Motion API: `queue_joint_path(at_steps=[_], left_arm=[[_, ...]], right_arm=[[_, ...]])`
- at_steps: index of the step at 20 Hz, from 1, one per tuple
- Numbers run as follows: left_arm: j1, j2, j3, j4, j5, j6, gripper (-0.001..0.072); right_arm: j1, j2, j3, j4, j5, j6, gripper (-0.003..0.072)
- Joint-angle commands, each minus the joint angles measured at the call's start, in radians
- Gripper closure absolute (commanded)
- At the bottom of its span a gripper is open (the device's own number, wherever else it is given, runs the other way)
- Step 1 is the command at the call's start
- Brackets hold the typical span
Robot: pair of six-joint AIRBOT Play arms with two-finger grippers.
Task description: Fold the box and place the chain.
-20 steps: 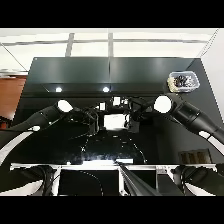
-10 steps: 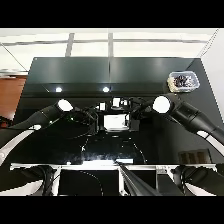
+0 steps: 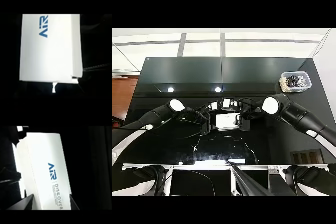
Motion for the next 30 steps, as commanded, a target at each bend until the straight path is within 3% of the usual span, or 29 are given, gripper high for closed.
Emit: queue_joint_path(at_steps=[1,20,22,29,30], left_arm=[[0.000,-0.001,0.000,0.000,-0.006,0.003,0.0364],[0.000,-0.001,0.000,0.000,-0.006,0.003,0.0364],[0.000,-0.001,0.000,0.000,-0.006,0.003,0.0364],[0.000,-0.001,0.000,0.000,-0.006,0.003,0.0364],[0.000,-0.001,0.000,0.000,-0.006,0.003,0.0364]], right_arm=[[0.000,0.004,0.018,0.002,-0.003,0.018,0.0190],[0.000,0.001,0.035,0.003,0.072,0.029,0.0194],[0.000,0.001,0.035,0.002,0.071,0.029,0.0383],[0.001,0.001,0.033,0.014,0.085,0.029,0.0389],[0.001,0.001,0.029,0.021,0.084,0.029,0.0420]])
